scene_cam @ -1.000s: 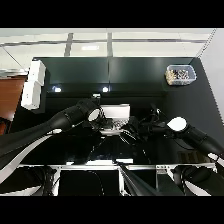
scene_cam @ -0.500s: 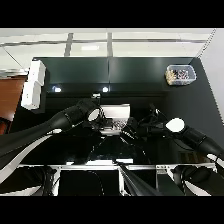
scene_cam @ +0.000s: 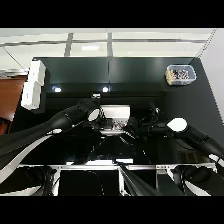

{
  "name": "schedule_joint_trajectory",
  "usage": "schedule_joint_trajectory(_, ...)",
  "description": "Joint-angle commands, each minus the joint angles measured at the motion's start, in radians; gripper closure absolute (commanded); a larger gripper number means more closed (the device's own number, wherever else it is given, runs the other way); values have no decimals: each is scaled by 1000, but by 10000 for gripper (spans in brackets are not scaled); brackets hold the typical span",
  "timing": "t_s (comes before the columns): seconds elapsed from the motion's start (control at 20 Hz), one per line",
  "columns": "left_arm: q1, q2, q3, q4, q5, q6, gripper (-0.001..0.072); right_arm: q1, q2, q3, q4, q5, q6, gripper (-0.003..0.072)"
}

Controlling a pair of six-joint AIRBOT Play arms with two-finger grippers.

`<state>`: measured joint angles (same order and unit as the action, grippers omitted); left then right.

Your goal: Fold the box and place the chain.

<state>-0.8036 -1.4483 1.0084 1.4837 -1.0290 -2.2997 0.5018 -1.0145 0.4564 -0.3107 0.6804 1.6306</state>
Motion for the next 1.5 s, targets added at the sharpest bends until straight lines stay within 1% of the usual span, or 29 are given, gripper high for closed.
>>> schedule_joint_trajectory(0.0,0,0,1,0,0,-1,680,-16,6,0,100,13,-63,630)
schedule_joint_trajectory(0.05,0,0,1,0,1,-1,680,-16,6,0,124,11,-79,630)
schedule_joint_trajectory(0.2,0,0,1,0,0,-1,680,-17,6,0,129,6,-107,628)
schedule_joint_trajectory(0.25,0,0,1,0,0,0,680,-22,6,0,127,8,-143,597)
schedule_joint_trajectory(0.3,0,0,1,0,0,-1,680,-34,6,0,117,18,-200,513)
schedule_joint_trajectory(0.45,0,0,1,0,0,0,680,-113,7,4,68,102,-311,520)
schedule_joint_trajectory(0.5,0,0,1,0,0,-1,680,-154,7,17,34,151,-353,609)
schedule_joint_trajectory(0.55,0,0,1,0,0,0,680,-196,10,39,-11,196,-391,630)
schedule_joint_trajectory(0.6,0,0,1,0,0,-1,680,-233,16,70,-69,230,-409,631)
schedule_joint_trajectory(0.65,0,0,1,0,-1,0,680,-266,30,112,-159,249,-414,679)
schedule_joint_trajectory(0.75,0,0,1,0,-3,-1,680,-303,63,208,-383,251,-416,673)
schedule_joint_trajectory(0.85,0,0,1,0,-2,-1,680,-314,79,303,-645,227,-412,673)
schedule_joint_trajectory(0.9,0,0,1,0,-2,-1,680,-315,79,328,-756,203,-412,673)
schedule_joint_trajectory(1.0,0,0,1,-2,-5,-1,680,-315,76,332,-933,145,-407,672)
schedule_joint_trajectory(1.1,0,0,1,-2,-6,-1,680,-315,66,331,-1078,127,-352,672)
schedule_joint_trajectory(1.15,0,0,1,-2,-11,-1,680,-315,61,330,-1113,127,-315,672)
schedule_joint_trajectory(1.2,0,0,1,-1,-21,-1,679,-315,56,327,-1116,127,-294,672)
schedule_joint_trajectory(1.25,0,0,2,0,-30,-1,612,-315,53,326,-1111,129,-283,672)
schedule_joint_trajectory(1.3,0,0,9,0,-39,-1,443,-315,53,326,-1099,129,-269,672)
schedule_joint_trajectory(1.35,-2,1,25,2,-56,0,304,-315,53,326,-1094,126,-257,672)
schedule_joint_trajectory(1.4,-5,7,48,14,-69,6,276,-315,53,326,-1094,127,-248,672)
schedule_joint_trajectory(1.45,-11,19,73,36,-82,23,276,-315,53,326,-1094,127,-246,672)
